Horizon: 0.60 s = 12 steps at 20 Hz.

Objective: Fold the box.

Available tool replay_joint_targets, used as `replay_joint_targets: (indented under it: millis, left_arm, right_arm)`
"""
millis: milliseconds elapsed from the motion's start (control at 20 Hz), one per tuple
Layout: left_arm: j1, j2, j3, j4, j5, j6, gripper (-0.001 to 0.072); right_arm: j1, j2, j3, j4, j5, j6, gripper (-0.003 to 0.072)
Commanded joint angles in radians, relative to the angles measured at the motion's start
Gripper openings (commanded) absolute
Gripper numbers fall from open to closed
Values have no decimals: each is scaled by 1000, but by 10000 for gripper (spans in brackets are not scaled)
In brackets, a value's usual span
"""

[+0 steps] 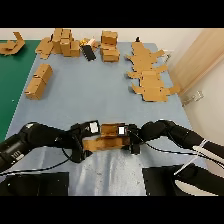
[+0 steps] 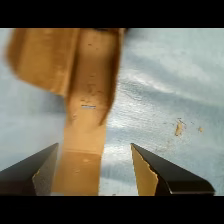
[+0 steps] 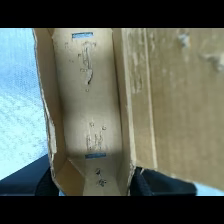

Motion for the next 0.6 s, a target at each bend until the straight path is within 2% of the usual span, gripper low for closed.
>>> replay_joint_targets:
  millis: [0,300,550]
  left_arm:
    - [-92,-77,-23,-24,54,48,707]
    - [-89,-153,-23,-29,169,31,707]
    - [-51,-175,-21,30,170,-87,706]
  right_arm:
    - [1,0,1,-2,0,0,496]
    - [1,0,1,-2,0,0,497]
    - [1,0,1,-2,0,0,497]
